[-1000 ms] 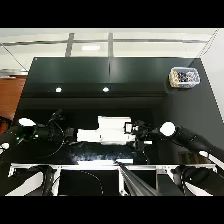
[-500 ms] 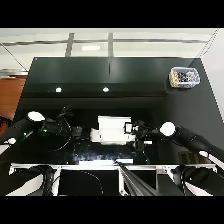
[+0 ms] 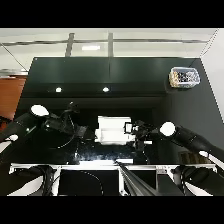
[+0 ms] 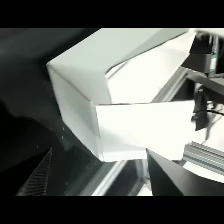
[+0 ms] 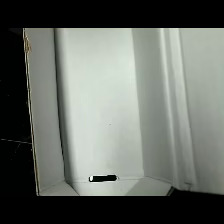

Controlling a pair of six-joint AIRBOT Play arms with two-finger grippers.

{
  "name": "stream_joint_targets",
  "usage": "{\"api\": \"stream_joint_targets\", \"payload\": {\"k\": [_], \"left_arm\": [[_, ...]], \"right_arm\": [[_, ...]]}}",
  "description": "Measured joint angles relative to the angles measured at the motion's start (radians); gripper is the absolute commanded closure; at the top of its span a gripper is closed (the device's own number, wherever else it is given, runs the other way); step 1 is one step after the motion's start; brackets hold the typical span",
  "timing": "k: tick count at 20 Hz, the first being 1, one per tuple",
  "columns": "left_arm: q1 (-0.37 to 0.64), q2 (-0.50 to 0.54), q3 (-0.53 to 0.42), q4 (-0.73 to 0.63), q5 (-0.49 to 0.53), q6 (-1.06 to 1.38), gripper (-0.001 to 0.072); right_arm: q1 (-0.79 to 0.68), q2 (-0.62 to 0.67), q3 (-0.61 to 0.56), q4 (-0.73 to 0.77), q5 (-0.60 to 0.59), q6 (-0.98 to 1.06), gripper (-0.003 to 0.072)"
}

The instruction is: Fold the box and place the chain.

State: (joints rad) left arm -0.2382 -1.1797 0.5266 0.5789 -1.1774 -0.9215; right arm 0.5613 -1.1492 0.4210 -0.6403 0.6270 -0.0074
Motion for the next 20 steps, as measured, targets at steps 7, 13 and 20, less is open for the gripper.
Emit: {"api": "stream_joint_targets", "payload": {"k": [7,13,20], "left_arm": [[-0.157,0.0,0.006,0.011,0.244,-0.077,0.0004],[-0.188,0.0,0.006,0.015,0.329,-0.124,0.0005],[-0.264,0.0,0.035,0.113,0.364,-0.238,0.003]], "right_arm": [[0.0,0.0,0.0,0.0,0.0,0.0,0.0483],[0.0,0.0,0.0,0.0,0.0,0.0,0.0483],[0.0,0.0,0.0,0.0,0.0,0.0,0.0483]]}}
